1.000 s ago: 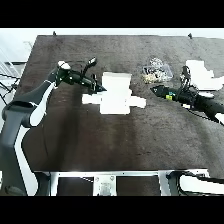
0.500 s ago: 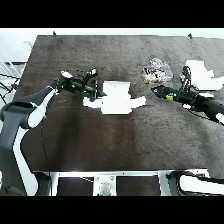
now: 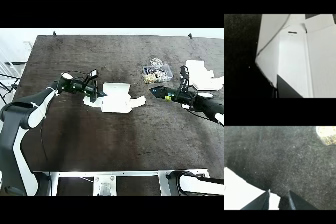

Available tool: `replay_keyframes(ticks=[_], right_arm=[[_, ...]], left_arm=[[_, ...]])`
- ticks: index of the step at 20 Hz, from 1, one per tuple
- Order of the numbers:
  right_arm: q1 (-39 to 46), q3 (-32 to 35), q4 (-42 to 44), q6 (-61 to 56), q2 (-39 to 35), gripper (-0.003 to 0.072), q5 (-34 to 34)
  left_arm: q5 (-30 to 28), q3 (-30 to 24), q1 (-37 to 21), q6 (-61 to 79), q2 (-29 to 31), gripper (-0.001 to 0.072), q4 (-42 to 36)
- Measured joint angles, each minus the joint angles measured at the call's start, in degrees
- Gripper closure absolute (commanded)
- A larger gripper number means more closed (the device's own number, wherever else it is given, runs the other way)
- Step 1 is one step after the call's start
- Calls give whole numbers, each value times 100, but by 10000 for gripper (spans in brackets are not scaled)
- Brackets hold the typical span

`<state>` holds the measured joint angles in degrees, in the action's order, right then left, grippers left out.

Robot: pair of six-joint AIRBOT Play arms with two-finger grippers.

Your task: Fold the box and place the chain.

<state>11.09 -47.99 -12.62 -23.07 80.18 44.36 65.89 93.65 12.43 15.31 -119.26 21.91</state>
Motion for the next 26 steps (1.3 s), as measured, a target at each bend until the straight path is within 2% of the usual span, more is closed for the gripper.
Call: replay_keyframes(ticks=[5,6,7,8,13,18,26], right_arm=[[-13,0,-2,170,7,379,81],[-24,0,-4,267,9,327,122],[-59,0,-2,404,11,172,186],[-107,0,-4,581,13,119,260],[-487,0,-155,2011,15,118,745],[-1054,0,-957,2938,13,117,1132],[-1882,0,-1926,3228,13,117,688]], left_arm=[[-74,-160,-2,138,0,692,-170],[-76,-175,-2,155,2,691,-197],[-76,-181,-4,173,2,690,-210],[-76,-190,-4,179,2,690,-221],[-76,-201,-4,208,2,690,-249],[-83,-201,-4,212,0,690,-260],[-90,-201,-4,212,0,690,-271]])
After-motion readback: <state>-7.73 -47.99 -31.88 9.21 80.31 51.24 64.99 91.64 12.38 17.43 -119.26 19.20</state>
